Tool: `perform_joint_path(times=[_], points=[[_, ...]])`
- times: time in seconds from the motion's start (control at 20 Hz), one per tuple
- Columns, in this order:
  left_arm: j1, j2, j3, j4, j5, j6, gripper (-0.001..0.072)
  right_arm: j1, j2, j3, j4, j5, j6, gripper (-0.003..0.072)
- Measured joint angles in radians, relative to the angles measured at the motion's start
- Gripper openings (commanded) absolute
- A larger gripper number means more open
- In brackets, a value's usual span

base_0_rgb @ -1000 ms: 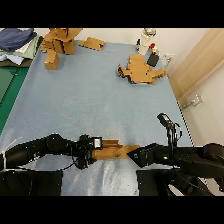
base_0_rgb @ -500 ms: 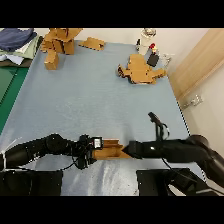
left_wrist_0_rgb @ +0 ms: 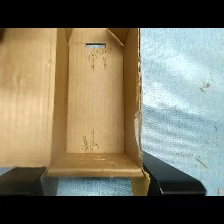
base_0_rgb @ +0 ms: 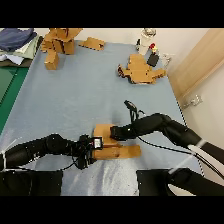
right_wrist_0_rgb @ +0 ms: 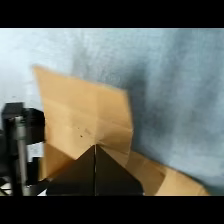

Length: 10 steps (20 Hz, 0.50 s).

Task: Fold the box.

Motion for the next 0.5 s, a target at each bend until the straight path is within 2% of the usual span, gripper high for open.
perform_joint_path(times=[0.2,0.5], points=[[0.0,0.0,0.0,0.0,0.0,0.0,0.0522,-0.006,-0.111,0.018,-0.007,0.007,-0.114,0.0004],[0.0,0.0,0.0,0.0,0.0,0.0,0.0523,-0.008,-0.142,0.03,-0.015,0.007,-0.21,0.0002]])
